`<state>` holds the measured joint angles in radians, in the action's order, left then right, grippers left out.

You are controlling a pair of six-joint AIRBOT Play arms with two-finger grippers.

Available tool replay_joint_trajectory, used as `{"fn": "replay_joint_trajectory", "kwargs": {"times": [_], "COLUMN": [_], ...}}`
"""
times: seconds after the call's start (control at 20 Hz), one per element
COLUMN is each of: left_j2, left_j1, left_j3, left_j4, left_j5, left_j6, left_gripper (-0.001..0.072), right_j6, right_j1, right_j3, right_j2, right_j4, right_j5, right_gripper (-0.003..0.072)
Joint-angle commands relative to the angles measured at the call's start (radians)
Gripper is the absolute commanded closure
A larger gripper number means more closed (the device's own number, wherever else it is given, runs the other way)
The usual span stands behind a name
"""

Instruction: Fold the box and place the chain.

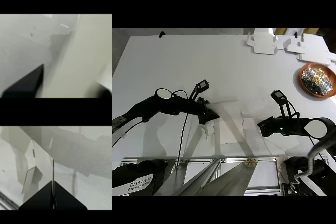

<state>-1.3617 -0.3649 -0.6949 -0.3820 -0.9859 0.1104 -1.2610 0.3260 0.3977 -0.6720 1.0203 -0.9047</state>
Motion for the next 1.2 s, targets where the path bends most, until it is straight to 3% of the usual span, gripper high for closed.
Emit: {"fn": "replay_joint_trajectory", "kwargs": {"times": [0.0,0.05,0.1,0.15,0.3,0.4,0.7,0.9,1.15], "left_j2": [-0.017,-0.017,-0.016,-0.016,-0.011,0.007,0.025,0.025,0.023], "left_j1": [-0.009,-0.003,-0.002,-0.002,-0.006,-0.013,-0.145,-0.211,-0.216], "left_j3": [0.001,0.001,0.001,0.001,-0.004,-0.013,-0.016,-0.016,-0.016], "left_j4": [0.007,-0.007,-0.022,-0.032,-0.032,-0.067,-0.246,-0.239,-0.168], "left_j5": [0.014,0.003,-0.003,-0.016,-0.04,-0.062,-0.018,0.168,0.205], "left_j6": [-0.043,-0.043,-0.046,-0.068,-0.133,-0.137,-0.137,-0.14,-0.257], "left_gripper": [0.0551,0.0597,0.0709,0.0705,0.0706,0.0708,0.0708,0.0709,0.0708], "right_j6": [0.0,0.0,0.0,0.0,0.0,0.001,0.004,0.004,0.004], "right_j1": [0.001,0.001,0.001,0.001,0.001,0.001,0.001,0.001,0.001], "right_j3": [0.0,0.0,0.0,0.0,0.002,0.018,0.156,0.169,0.169], "right_j2": [0.001,0.001,0.001,0.001,0.003,0.006,0.011,0.011,0.011], "right_j4": [0.0,0.0,-0.001,-0.004,-0.015,-0.011,0.139,0.18,0.18], "right_j5": [-0.001,-0.001,-0.001,-0.001,-0.004,-0.041,-0.144,-0.132,-0.119], "right_gripper": [0.0666,0.0666,0.0665,0.0659,0.0385,0.0271,0.0271,0.0271,0.0272]}}
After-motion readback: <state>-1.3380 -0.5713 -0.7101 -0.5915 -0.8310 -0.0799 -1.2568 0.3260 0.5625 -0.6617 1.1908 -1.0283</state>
